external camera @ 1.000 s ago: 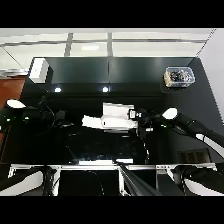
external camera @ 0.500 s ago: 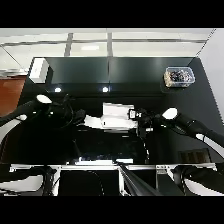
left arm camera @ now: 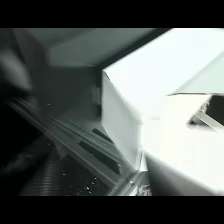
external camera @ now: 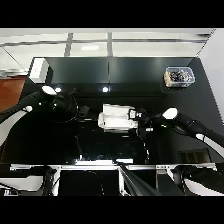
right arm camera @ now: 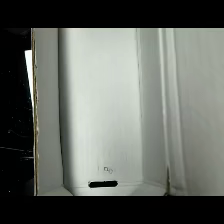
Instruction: Fold the box and place the chain.
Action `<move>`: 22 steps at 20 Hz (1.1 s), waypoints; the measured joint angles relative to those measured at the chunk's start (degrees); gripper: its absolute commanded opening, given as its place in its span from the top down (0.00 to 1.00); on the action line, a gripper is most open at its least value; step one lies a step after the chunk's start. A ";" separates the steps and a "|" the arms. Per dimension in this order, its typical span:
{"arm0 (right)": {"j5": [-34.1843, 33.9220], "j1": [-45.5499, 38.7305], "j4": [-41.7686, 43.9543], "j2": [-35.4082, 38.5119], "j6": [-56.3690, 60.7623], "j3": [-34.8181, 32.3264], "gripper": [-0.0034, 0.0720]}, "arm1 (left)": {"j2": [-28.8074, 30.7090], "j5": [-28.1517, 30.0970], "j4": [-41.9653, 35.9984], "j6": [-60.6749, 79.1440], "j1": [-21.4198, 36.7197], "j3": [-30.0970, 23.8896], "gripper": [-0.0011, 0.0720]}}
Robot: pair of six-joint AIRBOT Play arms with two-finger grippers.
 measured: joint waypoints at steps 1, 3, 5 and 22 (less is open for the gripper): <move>0.00 0.00 0.00 0.00 0.00 0.00 0.31 | -0.11 -0.66 -0.44 0.17 0.00 0.35 0.02; 0.02 0.00 0.00 0.00 0.02 0.00 0.31 | -0.22 -1.40 -1.60 0.26 -0.44 0.76 0.05; 0.02 0.00 -0.02 0.00 0.02 0.00 0.31 | -0.26 -1.77 -2.16 0.31 -1.53 1.01 0.18; 0.04 0.00 0.00 0.00 0.04 0.00 0.31 | -0.28 1.07 7.23 -18.45 -13.14 10.36 0.31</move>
